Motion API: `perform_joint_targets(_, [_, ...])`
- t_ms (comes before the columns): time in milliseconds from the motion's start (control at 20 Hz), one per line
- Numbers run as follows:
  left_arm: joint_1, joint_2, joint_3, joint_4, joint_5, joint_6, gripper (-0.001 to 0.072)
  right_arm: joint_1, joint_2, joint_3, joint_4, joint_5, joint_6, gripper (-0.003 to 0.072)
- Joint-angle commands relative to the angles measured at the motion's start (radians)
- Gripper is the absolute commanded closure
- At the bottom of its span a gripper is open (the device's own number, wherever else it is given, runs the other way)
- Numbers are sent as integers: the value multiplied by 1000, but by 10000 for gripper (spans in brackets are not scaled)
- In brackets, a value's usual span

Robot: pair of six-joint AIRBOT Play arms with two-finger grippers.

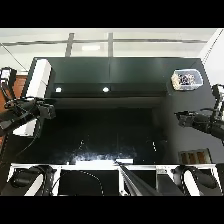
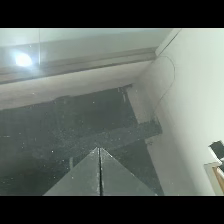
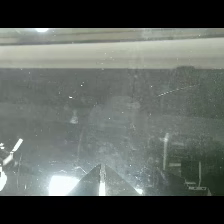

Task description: Fold the box and place the chain.

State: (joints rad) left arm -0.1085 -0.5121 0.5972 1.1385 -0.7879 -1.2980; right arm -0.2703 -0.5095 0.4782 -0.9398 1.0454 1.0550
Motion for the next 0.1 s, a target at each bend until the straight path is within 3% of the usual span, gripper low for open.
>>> perform_joint_targets(0, [0,1,-1,2,0,-1,681,0,1,0,0,0,0,648])
perform_joint_targets(50, [0,1,-1,2,0,-1,681,0,1,0,0,0,0,648])
